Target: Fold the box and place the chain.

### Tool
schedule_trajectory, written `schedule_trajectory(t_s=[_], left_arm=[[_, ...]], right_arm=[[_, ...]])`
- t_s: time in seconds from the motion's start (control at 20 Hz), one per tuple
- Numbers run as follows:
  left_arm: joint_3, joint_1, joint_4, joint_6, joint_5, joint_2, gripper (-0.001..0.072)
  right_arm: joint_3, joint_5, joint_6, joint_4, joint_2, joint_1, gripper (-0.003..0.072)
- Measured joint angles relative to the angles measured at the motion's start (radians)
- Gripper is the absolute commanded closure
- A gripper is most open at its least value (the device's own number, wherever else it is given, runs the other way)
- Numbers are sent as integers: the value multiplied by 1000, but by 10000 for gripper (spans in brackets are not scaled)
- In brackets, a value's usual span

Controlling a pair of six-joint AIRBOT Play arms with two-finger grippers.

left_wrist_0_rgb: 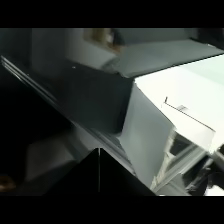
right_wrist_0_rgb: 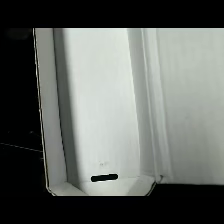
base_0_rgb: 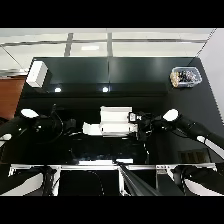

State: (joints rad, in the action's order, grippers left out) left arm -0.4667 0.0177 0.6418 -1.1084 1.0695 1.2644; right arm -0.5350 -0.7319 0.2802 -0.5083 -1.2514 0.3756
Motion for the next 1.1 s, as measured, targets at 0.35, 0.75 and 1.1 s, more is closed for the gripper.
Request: schedule_trajectory(t_s=[0.35,0.75,1.1], left_arm=[[-30,-118,-94,93,-25,114,684],[-78,-153,-172,227,-9,129,678],[-105,-156,-178,265,12,129,678]], right_arm=[[0,0,0,-1,0,0,485],[0,1,0,0,0,2,486],[0,1,1,0,0,2,486]])
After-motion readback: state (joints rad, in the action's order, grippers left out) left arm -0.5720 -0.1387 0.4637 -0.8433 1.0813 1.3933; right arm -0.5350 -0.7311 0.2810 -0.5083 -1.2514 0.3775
